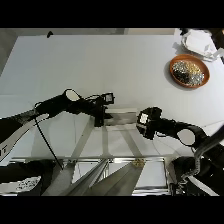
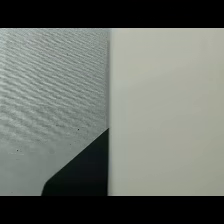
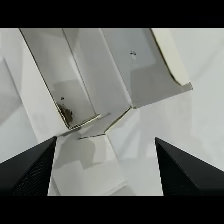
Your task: Fold the box and place the chain.
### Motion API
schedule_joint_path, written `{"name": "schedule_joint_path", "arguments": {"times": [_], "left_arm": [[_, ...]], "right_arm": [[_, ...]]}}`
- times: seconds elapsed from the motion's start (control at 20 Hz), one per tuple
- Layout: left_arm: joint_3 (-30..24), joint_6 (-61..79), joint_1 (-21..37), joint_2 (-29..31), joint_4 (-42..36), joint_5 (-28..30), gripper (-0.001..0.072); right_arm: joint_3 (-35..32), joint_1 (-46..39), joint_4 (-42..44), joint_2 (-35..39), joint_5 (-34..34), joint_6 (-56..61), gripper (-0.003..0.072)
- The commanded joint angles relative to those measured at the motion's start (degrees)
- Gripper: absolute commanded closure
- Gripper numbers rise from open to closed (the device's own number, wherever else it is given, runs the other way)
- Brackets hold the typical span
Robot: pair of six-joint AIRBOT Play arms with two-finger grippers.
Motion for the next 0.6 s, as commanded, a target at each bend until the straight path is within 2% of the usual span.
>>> {"name": "schedule_joint_path", "arguments": {"times": [0.0,0.2,0.4,0.55], "left_arm": [[0.00,0.00,-0.04,-0.02,-0.04,0.00,0.0698],[0.00,0.00,-0.04,-0.02,-0.04,0.02,0.0698],[0.00,0.02,-0.04,-0.02,-0.04,0.02,0.0698],[0.00,0.02,-0.04,-0.02,-0.04,0.00,0.0698]], "right_arm": [[0.07,0.00,3.04,-1.86,-0.15,-3.08,-0.0006],[0.07,0.00,7.28,-7.89,-0.24,-9.62,-0.0006],[0.07,-1.20,7.54,-8.17,0.74,-10.58,-0.0006],[0.07,-2.38,4.63,-8.15,4.63,-10.54,-0.0006]]}}
